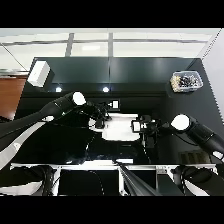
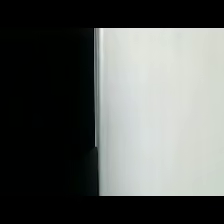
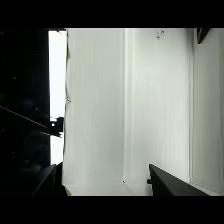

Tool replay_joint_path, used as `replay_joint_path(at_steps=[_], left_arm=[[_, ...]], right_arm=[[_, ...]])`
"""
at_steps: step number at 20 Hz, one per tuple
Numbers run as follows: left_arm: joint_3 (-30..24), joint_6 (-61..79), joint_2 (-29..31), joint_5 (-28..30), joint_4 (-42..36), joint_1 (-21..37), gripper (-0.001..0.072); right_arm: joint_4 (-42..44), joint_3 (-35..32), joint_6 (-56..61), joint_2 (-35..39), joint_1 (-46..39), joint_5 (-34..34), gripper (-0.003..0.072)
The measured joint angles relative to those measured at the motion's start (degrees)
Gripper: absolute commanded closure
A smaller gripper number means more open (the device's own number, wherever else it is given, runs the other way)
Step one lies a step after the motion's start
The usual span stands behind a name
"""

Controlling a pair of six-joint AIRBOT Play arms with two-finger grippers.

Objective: Fold the box and place the chain.

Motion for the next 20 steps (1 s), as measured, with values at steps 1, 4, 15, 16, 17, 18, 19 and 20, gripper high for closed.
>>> replay_joint_path(at_steps=[1,4,15,16,17,18,19,20], left_arm=[[0.0,0.0,0.0,0.0,0.0,0.0,0.0685],[0.0,0.0,0.0,-0.2,0.0,0.0,0.0686],[0.0,-0.2,0.0,-1.0,0.0,0.0,0.0686],[0.0,-0.2,0.0,-1.0,-0.1,0.0,0.0686],[0.0,-0.2,0.0,-1.0,-0.1,0.0,0.0686],[0.0,-0.2,0.0,-1.0,-0.1,0.0,0.0686],[0.0,-0.2,0.0,-1.0,-0.1,0.0,0.0686],[0.0,-0.2,0.0,-1.0,-0.1,0.0,0.0686]], right_arm=[[-0.1,-0.3,0.0,0.0,0.7,0.2,-0.0007],[-0.4,-1.7,0.1,0.0,1.9,-1.1,-0.0007],[1.7,-0.3,1.2,2.6,0.3,-11.8,-0.0007],[1.7,-0.1,1.2,2.8,-0.6,-11.8,-0.0007],[1.7,0.1,1.2,3.1,-1.6,-11.5,-0.0007],[1.8,0.3,1.3,3.3,-2.5,-11.6,-0.0007],[1.8,0.4,1.4,3.4,-3.2,-11.7,-0.0007],[1.8,0.5,1.4,3.4,-3.8,-11.7,-0.0007]])
